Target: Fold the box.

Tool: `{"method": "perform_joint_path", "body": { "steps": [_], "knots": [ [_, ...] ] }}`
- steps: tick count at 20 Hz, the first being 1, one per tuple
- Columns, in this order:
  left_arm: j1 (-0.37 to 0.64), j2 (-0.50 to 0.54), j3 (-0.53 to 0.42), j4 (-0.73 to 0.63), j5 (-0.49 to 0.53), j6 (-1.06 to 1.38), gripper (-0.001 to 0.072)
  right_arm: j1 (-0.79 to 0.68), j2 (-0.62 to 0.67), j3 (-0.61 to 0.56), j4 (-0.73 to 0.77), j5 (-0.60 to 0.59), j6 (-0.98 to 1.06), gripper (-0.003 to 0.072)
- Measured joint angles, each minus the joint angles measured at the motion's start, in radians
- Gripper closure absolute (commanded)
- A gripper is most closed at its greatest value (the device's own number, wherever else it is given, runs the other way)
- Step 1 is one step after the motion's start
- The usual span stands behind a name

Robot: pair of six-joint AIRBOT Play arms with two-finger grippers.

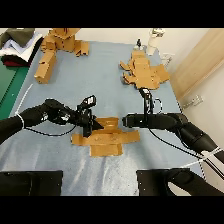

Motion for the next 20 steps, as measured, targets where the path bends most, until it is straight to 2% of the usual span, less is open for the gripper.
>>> {"method": "perform_joint_path", "body": {
  "steps": [15, 20],
  "knots": [
    [0.0, 0.0, 0.0, 0.072, -0.002, -0.032, 0.0697, 0.0, -0.001, 0.0, -0.003, -0.062, 0.0, 0.0684],
    [0.002, 0.0, 0.0, 0.076, 0.003, -0.034, 0.0696, 0.0, 0.026, 0.0, -0.016, -0.135, 0.013, 0.0685]
  ]
}}
